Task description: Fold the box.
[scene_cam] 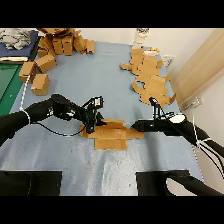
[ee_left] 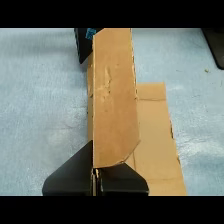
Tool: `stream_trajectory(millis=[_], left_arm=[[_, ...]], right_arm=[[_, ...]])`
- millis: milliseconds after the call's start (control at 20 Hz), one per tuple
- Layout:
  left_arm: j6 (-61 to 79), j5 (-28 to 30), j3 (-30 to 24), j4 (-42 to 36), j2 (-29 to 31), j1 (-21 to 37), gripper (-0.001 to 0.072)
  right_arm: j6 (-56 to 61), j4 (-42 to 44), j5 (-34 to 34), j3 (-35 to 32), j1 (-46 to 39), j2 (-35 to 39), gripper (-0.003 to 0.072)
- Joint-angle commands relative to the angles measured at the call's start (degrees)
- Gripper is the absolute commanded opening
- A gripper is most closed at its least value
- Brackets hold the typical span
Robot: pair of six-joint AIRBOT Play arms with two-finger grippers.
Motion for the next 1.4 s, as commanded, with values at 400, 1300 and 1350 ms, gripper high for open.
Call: stream_trajectory(millis=[400,1300,1350], left_arm=[[-0.5,2.6,0.3,1.6,0.0,0.0,0.0013],[-2.8,3.0,0.3,3.5,0.0,0.0,0.0013],[-2.8,3.0,0.3,3.5,0.0,0.0,0.0013]], right_arm=[[-1.0,0.7,3.1,0.1,0.0,4.0,0.0004],[19.8,-31.5,-13.8,-13.0,44.3,31.7,0.0019],[17.3,-32.8,-13.8,-13.0,45.9,31.5,0.0172]])
